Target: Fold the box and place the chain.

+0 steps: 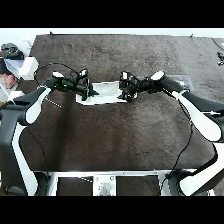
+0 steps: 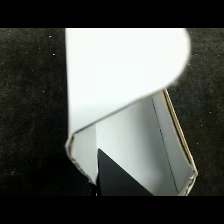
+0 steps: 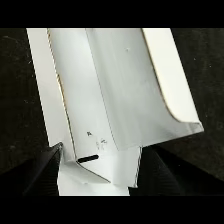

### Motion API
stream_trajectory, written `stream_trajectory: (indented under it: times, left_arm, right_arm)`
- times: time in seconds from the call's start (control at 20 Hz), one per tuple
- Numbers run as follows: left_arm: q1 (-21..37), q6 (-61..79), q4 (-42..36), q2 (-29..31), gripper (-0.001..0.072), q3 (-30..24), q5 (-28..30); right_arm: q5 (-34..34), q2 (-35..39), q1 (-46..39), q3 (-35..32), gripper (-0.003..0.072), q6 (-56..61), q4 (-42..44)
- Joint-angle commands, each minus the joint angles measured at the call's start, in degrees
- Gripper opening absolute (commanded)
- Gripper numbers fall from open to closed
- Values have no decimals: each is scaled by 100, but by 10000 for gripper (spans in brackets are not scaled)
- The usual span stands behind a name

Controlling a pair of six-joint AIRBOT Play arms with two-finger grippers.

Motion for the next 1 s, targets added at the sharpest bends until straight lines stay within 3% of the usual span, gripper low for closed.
stream_trajectory:
  times: [0.0,0.35,0.95]
  left_arm:
    - [-4,0,2,-2,12,4,-2]
    - [-4,0,2,-2,12,4,-2]
    - [-4,0,2,-2,12,4,-2]
  right_arm:
    - [625,-348,-20,422,598,85,4]
    - [1502,-1019,-66,1036,598,459,44]
    - [1539,-1189,-66,1093,596,278,-24]
